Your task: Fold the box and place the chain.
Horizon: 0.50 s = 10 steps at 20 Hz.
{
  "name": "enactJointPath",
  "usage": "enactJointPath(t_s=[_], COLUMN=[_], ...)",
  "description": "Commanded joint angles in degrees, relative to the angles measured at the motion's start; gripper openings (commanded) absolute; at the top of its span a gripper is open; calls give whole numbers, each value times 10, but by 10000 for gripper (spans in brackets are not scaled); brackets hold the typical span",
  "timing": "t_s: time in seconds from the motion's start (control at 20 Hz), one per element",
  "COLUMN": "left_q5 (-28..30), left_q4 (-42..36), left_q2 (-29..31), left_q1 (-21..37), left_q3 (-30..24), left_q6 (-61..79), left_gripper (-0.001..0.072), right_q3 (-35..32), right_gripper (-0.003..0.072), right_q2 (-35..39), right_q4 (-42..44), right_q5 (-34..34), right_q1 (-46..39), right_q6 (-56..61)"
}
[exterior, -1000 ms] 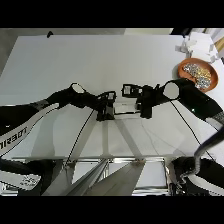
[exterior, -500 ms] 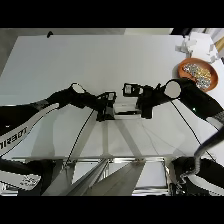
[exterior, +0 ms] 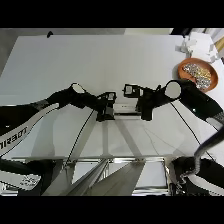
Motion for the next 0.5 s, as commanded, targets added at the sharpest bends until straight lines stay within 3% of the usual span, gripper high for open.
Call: enactJointPath(t_s=[0.0,0.15,0.2,0.25,0.3,0.45], left_q5=[1,1,1,1,1,1], left_q4=[-1,-1,-1,-1,-1,-1], left_q2=[0,0,0,0,0,0], left_q1=[1,1,1,1,1,1], left_q3=[0,0,0,0,0,0], left_q6=[-1,-1,-1,-1,-1,-1], left_gripper=[251,251,251,251,251,251], right_q3=[-12,-21,-21,-21,-21,-21], right_gripper=[39,68,102,188,209,219], right_q2=[0,0,0,0,0,2], right_q4=[2,5,6,8,10,10], right_q5=[5,5,3,2,2,2], right_q1=[0,0,0,0,0,0], right_q6=[2,2,2,2,2,2])
